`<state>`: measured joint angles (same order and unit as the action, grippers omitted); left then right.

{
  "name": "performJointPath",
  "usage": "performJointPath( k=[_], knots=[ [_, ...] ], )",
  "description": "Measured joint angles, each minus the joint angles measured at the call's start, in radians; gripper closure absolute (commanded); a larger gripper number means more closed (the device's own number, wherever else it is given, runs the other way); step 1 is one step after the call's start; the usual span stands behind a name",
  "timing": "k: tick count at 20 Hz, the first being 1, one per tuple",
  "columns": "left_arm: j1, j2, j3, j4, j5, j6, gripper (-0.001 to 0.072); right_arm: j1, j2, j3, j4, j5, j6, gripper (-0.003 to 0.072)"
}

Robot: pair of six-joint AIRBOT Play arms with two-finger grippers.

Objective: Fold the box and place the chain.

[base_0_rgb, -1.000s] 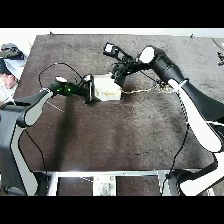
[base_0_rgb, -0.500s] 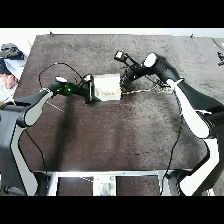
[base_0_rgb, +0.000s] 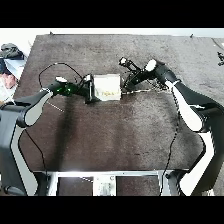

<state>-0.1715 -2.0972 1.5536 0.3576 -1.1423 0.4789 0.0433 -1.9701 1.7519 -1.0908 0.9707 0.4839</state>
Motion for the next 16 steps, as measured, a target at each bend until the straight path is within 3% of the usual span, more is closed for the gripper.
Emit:
performJointPath(
  k=[16],
  knots=[
    [0.0,0.0,0.0,0.0,0.0,0.0,0.0403,-0.009,-0.029,0.0,0.119,0.113,-0.294,0.0384]
  ],
)
